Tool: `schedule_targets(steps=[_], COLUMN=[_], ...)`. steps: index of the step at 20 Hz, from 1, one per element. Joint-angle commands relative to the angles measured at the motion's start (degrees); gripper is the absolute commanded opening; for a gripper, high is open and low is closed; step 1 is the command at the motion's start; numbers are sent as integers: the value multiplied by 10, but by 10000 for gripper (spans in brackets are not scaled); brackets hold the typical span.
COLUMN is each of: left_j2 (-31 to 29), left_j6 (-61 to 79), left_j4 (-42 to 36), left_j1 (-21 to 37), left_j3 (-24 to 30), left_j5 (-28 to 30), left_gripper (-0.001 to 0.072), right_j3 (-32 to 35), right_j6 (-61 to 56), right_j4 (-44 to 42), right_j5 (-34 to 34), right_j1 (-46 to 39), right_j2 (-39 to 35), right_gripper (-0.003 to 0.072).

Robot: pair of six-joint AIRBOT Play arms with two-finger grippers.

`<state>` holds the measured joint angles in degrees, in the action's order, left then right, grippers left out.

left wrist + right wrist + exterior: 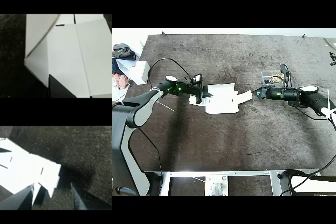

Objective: Fold the box and place the chain.

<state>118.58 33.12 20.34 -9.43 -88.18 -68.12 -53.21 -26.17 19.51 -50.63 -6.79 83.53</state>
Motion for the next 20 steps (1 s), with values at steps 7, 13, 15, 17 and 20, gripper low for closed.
schedule_targets(steps=[7, 13, 15, 17, 20], left_j2=[0, 0, 0, 0, 0], left_j6=[-1, -1, -1, -1, -1], left_j4=[15, 15, 15, 15, 15], left_j1=[0, 0, 0, 0, 0], left_j3=[0, 0, 0, 0, 0], left_j5=[-2, -2, -2, -2, -2], left_gripper=[13, 12, 12, 12, 12], right_j3=[0, 0, 0, 0, 0], right_j6=[117, 275, 328, 346, 345], right_j4=[0, -4, 4, 34, 126], right_j5=[-24, -84, -82, -40, 34], right_j1=[1, 34, 69, 112, 170], right_j2=[0, -1, -1, 0, 0], right_gripper=[512, 515, 673, 674, 674])
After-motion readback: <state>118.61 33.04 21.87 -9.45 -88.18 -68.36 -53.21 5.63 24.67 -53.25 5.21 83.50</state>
